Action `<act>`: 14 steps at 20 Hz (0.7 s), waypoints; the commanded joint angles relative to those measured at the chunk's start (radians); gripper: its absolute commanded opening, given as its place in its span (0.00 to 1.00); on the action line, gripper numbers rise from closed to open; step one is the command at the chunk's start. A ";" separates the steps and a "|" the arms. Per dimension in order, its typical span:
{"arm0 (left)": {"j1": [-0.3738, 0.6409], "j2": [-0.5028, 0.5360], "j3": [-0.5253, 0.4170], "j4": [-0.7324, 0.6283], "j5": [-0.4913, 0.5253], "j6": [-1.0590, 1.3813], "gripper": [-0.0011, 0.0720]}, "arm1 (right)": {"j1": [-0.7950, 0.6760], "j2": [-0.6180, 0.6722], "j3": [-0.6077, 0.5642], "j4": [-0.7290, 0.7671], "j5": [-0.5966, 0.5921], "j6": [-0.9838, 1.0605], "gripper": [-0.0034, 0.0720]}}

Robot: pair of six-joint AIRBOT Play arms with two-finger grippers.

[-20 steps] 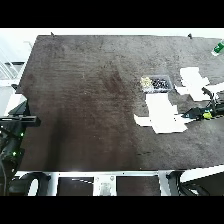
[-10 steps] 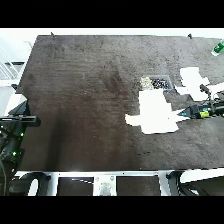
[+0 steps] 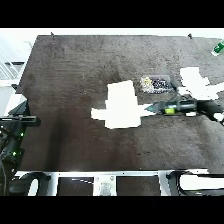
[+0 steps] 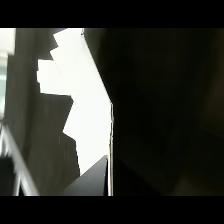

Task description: Fold the box and place the chain.

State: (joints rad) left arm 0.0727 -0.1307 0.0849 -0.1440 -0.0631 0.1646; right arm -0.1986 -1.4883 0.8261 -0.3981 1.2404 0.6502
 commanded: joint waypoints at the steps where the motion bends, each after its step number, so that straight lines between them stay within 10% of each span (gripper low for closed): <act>1: 0.000 0.000 0.000 0.000 0.000 0.000 0.04 | 0.219 0.006 -0.010 0.141 -0.328 -0.001 0.05; 9: 0.000 0.001 0.000 0.000 -0.032 0.000 0.05 | 0.347 -0.101 0.148 0.117 -0.473 -0.016 0.05; 11: 0.000 0.000 0.000 0.000 -0.061 -0.001 0.80 | 0.347 -0.098 0.147 0.118 -0.475 -0.016 0.05; 14: 0.000 0.000 0.000 -0.001 -0.140 0.000 0.90 | 0.360 -0.097 0.145 0.121 -0.479 -0.016 0.05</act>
State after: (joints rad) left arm 0.0727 -0.1307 0.0849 -0.1444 -0.1364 0.1635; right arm 0.1474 -1.5806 0.9649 -0.2790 0.7792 0.6350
